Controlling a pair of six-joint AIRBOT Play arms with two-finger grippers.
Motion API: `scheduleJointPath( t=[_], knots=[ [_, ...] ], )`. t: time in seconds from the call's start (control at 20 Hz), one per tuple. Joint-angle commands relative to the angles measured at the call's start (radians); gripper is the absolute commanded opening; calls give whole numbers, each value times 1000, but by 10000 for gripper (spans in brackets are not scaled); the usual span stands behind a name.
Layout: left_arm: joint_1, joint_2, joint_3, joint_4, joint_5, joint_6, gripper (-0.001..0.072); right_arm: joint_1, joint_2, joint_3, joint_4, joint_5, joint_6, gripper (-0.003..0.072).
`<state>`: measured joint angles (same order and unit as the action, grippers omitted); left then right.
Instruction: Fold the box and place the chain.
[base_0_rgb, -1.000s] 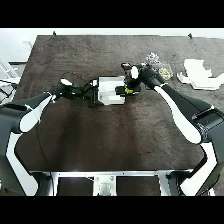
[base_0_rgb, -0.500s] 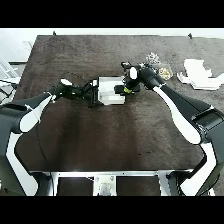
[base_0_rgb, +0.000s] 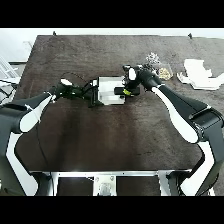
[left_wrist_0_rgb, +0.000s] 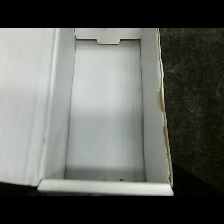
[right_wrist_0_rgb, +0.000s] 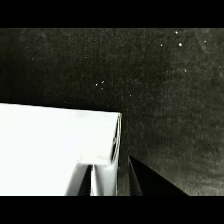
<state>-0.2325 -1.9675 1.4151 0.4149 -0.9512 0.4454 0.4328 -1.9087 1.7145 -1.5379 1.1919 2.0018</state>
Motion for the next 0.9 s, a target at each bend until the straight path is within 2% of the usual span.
scheduleJointPath(
  t=[0.0,0.15,0.25,0.3,0.4,0.6,0.65,0.7,0.85],
  knots=[
    [1,0,0,0,0,0,290,0,-24,25,-9,7,15,258],
    [1,0,0,0,0,0,290,-1,-28,35,-38,64,29,246],
    [1,0,0,0,0,0,290,-1,-28,34,-45,77,37,150],
    [1,0,0,0,0,0,290,0,-28,35,-45,77,37,42],
    [1,0,0,0,-1,0,290,3,-28,35,-41,73,37,11],
    [1,0,0,0,-1,0,290,11,-28,35,-42,64,38,27],
    [1,0,0,0,-1,0,290,11,-27,36,-41,50,37,272],
    [1,0,0,0,-1,0,290,11,-27,42,-43,47,37,583],
    [1,0,0,0,0,0,290,10,-13,50,-45,47,32,598]
  ],
)
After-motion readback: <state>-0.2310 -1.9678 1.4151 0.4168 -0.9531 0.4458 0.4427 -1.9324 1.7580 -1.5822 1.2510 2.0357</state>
